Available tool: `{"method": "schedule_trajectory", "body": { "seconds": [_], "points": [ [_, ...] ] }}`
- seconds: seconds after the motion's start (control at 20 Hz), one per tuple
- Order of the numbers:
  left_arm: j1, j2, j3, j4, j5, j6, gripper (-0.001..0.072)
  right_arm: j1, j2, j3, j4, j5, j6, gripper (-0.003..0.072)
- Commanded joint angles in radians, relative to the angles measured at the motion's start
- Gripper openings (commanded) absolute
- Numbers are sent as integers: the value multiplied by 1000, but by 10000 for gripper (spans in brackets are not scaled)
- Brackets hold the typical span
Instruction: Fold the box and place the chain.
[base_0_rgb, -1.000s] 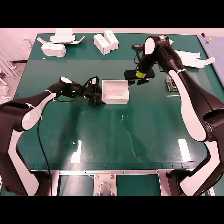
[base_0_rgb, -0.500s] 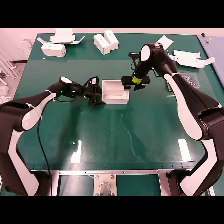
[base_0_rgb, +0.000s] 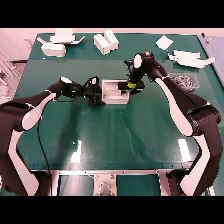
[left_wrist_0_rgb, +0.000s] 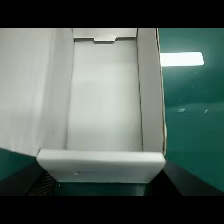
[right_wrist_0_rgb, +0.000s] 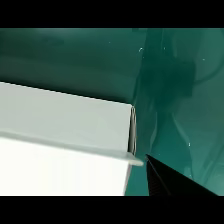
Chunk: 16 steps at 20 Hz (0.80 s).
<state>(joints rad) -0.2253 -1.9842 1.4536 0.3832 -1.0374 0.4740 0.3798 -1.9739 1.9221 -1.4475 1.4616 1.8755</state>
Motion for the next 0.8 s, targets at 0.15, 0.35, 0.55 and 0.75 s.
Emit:
{"method": "schedule_trajectory", "body": {
  "seconds": [0.15, 0.35, 0.55, 0.75],
  "points": [
    [0, 0, 0, 0, 1, 2, 517, 6, -50, -6, -4, 10, 7, 398],
    [1, 0, 0, 0, 1, 2, 517, 10, -51, -6, -3, 17, 7, 352],
    [1, 0, 0, 0, 1, 2, 516, 10, -51, -6, -6, 31, 10, 346],
    [1, 0, 0, 0, 1, 2, 516, 13, -51, -6, -21, 21, 10, 207]
  ]
}}
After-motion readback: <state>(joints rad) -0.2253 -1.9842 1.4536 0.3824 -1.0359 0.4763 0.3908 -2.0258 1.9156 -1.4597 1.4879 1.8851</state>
